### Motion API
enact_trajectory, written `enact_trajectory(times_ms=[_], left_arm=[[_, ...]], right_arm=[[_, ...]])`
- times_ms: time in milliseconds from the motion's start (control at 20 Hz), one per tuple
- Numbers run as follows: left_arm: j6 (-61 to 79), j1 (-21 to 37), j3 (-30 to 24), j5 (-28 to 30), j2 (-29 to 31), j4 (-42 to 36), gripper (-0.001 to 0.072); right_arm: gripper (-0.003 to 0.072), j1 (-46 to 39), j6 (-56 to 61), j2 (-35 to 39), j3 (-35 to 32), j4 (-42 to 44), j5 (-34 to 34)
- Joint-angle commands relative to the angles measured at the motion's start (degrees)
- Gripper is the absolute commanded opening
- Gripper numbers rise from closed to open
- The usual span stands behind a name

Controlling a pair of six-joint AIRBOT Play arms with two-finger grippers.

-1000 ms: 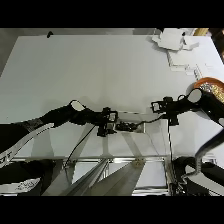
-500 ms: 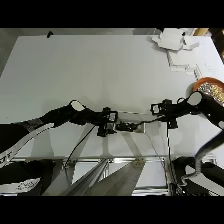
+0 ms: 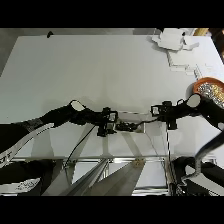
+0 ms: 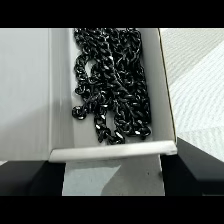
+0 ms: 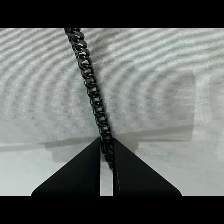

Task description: Fold the box and place the chain.

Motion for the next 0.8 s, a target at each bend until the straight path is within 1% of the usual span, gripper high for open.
enact_trajectory(times_ms=[0, 100, 250, 350, 500, 750], left_arm=[[0.0, 0.0, 0.0, 0.0, 0.0, 0.0, 0.0314], [0.0, 0.0, 0.0, 0.0, 0.0, 0.0, 0.0314], [0.0, 0.0, 0.0, 0.0, 0.0, 0.0, 0.0314], [0.0, 0.0, 0.0, 0.0, 0.0, 0.0, 0.0314], [0.0, 0.0, 0.0, 0.0, 0.0, 0.0, 0.0314], [0.0, 0.0, 0.0, 0.0, 0.0, 0.0, 0.0314]], right_arm=[[0.0014, 0.0, 0.1, 3.1, 0.0, -0.1, 1.4], [0.0014, 0.1, 0.7, 7.8, 0.0, 1.1, 3.8], [0.0014, 0.3, 0.7, 15.3, 0.0, 7.7, 7.4], [0.0014, 2.1, 0.7, 18.9, 0.0, 11.3, 9.4], [0.0014, 7.1, 1.9, 22.0, 0.0, 16.0, 10.2], [0.0014, 17.6, 2.0, 22.9, 0.0, 26.4, 7.0]])
